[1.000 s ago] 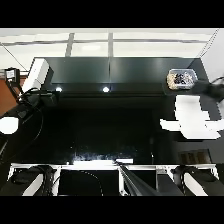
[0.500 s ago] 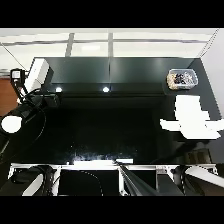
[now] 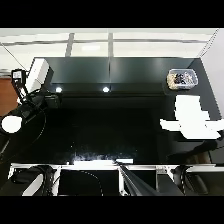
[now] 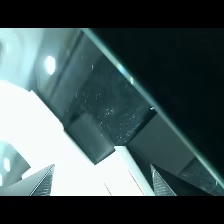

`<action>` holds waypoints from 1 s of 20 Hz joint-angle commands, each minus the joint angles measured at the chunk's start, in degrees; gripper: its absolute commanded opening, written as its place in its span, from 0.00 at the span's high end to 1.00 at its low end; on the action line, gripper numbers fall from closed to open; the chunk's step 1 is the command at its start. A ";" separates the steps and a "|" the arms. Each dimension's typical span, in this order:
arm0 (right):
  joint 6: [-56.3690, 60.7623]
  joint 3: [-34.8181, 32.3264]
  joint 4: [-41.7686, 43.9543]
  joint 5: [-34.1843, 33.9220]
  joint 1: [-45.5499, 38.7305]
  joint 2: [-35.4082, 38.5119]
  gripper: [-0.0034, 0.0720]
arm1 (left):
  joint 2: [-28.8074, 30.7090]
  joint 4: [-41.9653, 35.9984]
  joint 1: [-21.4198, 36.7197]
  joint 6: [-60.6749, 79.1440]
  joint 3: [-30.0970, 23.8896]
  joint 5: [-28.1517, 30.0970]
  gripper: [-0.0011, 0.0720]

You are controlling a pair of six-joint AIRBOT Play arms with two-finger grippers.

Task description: Fold the box and place the chain.

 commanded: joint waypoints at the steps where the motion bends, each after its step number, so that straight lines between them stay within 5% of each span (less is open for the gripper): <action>1: -6.12 1.95 -3.13 5.57 2.82 -4.28 0.03 | -0.02 -0.87 -0.04 -0.04 0.00 -0.22 0.02; 5: -6.78 1.92 -7.98 8.74 5.18 -4.48 0.03 | -0.02 -3.26 -0.04 -0.04 0.00 -0.26 0.02; 6: -6.56 1.92 -7.91 9.05 5.29 -4.46 0.13 | -0.02 -3.23 -0.04 -0.04 0.00 -0.28 0.02; 7: -6.05 1.92 -8.22 9.33 5.42 -4.46 0.33 | -0.02 -3.23 -0.04 -0.04 0.00 -0.26 0.02; 11: -5.29 1.40 -8.35 9.62 6.29 -4.09 0.34 | -0.02 -3.23 -0.04 -0.04 0.00 -0.26 0.02; 13: -6.01 0.48 -8.33 9.86 7.30 -4.00 0.70 | -0.02 -3.23 -0.02 -0.02 0.00 -0.26 0.02; 20: -6.82 -7.41 -8.11 11.32 11.93 0.42 0.77 | -0.02 -3.21 -0.04 -0.02 0.00 -0.70 0.02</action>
